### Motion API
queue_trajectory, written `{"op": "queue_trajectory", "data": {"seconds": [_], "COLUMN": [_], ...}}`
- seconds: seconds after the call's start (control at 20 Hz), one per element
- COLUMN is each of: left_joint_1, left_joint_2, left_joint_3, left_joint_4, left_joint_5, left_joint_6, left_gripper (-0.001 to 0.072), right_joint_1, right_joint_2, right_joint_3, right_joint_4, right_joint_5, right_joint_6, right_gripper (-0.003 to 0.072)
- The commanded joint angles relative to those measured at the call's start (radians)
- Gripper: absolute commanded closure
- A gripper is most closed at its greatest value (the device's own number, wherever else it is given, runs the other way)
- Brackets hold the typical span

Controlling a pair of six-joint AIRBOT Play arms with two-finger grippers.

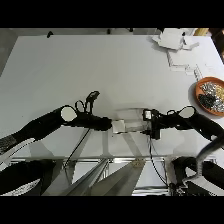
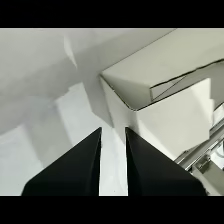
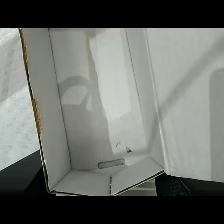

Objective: Fold the box and place the chain.

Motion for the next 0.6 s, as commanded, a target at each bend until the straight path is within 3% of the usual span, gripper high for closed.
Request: {"op": "queue_trajectory", "data": {"seconds": [0.0, 0.15, 0.25, 0.55], "left_joint_1": [-0.009, -0.010, -0.023, -0.064], "left_joint_2": [0.003, 0.002, -0.002, -0.008], "left_joint_3": [0.025, 0.032, 0.032, 0.059], "left_joint_4": [-0.001, -0.002, -0.002, 0.037], "left_joint_5": [0.009, 0.009, 0.011, 0.031], "left_joint_6": [0.000, 0.000, 0.000, -0.049], "left_gripper": [0.0441, 0.0413, 0.0315, 0.0316], "right_joint_1": [0.000, 0.000, 0.000, 0.000], "right_joint_2": [0.001, 0.001, 0.001, 0.001], "right_joint_3": [0.001, 0.000, 0.001, 0.001], "right_joint_4": [0.000, 0.000, 0.000, 0.000], "right_joint_5": [0.000, 0.000, 0.001, 0.000], "right_joint_6": [0.000, 0.000, 0.000, 0.000], "right_gripper": [0.0282, 0.0282, 0.0282, 0.0282]}}
